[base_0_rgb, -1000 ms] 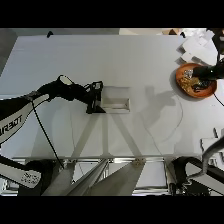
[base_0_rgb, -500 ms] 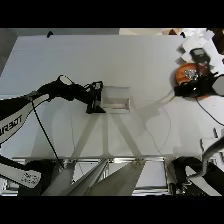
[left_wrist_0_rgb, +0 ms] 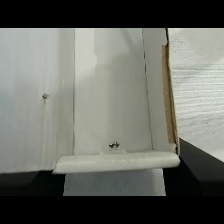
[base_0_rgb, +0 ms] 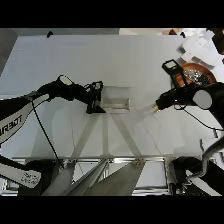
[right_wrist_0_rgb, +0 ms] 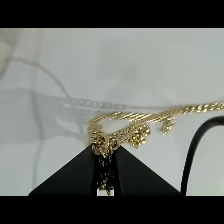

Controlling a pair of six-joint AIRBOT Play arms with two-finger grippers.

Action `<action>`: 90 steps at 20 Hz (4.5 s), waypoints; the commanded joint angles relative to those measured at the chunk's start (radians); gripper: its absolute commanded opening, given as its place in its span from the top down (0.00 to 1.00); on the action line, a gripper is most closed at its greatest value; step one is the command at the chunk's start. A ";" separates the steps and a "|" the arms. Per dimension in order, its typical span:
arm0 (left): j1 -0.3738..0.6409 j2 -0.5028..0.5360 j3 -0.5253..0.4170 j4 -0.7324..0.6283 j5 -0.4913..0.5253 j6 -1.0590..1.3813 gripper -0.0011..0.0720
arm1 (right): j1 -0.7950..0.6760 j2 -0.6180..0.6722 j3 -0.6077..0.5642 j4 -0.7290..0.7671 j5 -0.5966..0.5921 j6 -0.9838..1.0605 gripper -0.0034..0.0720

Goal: Fold the box and place the chain.

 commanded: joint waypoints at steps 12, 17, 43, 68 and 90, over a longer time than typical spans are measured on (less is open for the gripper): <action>0.000 0.001 0.000 0.000 0.000 0.000 0.70 | 0.128 -0.117 -0.001 0.167 -0.215 -0.001 0.94; 0.000 0.001 0.000 0.000 0.000 0.000 0.70 | 0.230 -0.188 0.071 0.167 -0.253 0.000 0.94; 0.000 0.001 0.000 0.000 0.000 0.000 0.70 | 0.419 -0.480 0.275 0.057 -0.286 0.000 0.94; 0.000 0.001 0.001 0.000 0.000 0.000 0.70 | -0.028 -0.244 0.260 0.409 0.113 -0.844 0.37; 0.000 0.001 0.001 0.000 0.000 0.000 0.70 | -0.082 -0.647 0.134 0.691 -0.085 -1.689 0.08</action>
